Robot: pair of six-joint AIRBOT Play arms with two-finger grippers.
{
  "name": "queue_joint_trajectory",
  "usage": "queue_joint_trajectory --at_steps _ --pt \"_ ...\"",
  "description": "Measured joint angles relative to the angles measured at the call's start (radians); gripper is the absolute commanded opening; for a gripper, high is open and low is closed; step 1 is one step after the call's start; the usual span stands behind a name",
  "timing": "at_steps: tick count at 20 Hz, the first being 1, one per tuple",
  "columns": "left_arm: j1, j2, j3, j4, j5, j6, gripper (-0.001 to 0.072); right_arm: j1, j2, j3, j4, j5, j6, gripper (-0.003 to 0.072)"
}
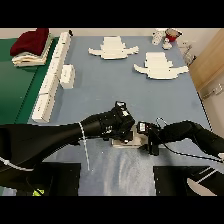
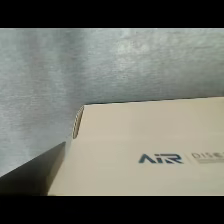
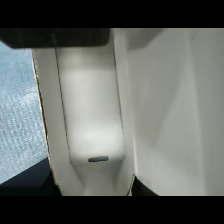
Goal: Fold the box.
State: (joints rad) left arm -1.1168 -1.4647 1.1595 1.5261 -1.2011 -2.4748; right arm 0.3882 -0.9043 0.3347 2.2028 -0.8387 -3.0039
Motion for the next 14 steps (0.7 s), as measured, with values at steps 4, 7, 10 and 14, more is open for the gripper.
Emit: queue_joint_trajectory --at_steps 4,7,10,14 --pt "0.001 0.044 0.011 0.003 -0.034 0.032 0.0547 0.000 0.000 0.000 0.000 0.000 0.000 0.0464" --pt "-0.006 0.127 0.014 0.015 -0.093 0.056 0.0177 0.000 0.000 0.000 0.000 0.000 0.000 0.0464" --pt "-0.025 0.228 0.016 0.041 -0.168 0.116 0.0014 0.000 0.000 0.000 0.000 0.000 0.000 0.0464" --pt "-0.045 0.309 0.016 0.090 -0.213 0.226 0.0014 0.000 0.000 0.000 0.000 0.000 0.000 0.0464"
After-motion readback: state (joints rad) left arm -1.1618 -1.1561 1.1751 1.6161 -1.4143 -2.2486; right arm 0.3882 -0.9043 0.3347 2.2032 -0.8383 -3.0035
